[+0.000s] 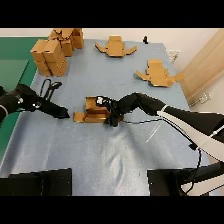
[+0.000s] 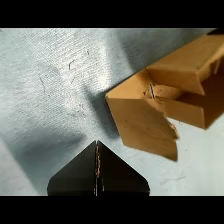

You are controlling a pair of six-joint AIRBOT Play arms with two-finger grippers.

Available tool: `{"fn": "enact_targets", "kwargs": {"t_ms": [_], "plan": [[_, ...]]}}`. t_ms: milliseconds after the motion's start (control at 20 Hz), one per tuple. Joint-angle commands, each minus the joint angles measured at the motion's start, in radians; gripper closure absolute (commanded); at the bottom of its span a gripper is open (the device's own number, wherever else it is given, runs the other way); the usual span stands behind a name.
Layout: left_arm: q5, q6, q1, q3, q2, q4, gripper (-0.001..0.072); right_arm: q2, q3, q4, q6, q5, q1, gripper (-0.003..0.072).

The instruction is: Fold the box.

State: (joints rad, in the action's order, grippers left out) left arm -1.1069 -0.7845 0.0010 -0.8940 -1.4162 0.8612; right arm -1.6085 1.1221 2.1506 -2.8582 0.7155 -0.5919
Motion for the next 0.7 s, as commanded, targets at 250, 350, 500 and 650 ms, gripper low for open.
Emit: {"fn": "enact_targets", "kwargs": {"t_ms": [250,350,500,650], "plan": [[-0.109,0.155,-0.057,0.003,-0.075,-0.269,0.0687,-0.001,0.000,0.000,0.000,0.001,0.000,0.0341],[-0.119,0.200,-0.056,0.003,-0.075,-0.306,0.0686,-0.001,0.000,0.000,0.000,0.001,0.000,0.0341],[-0.118,0.227,-0.056,0.003,-0.075,-0.346,0.0545,-0.001,0.000,0.000,0.000,0.001,0.000,0.0342],[-0.117,0.228,-0.055,0.003,-0.075,-0.349,0.0523,-0.001,0.000,0.000,0.000,0.001,0.000,0.0342]]}}
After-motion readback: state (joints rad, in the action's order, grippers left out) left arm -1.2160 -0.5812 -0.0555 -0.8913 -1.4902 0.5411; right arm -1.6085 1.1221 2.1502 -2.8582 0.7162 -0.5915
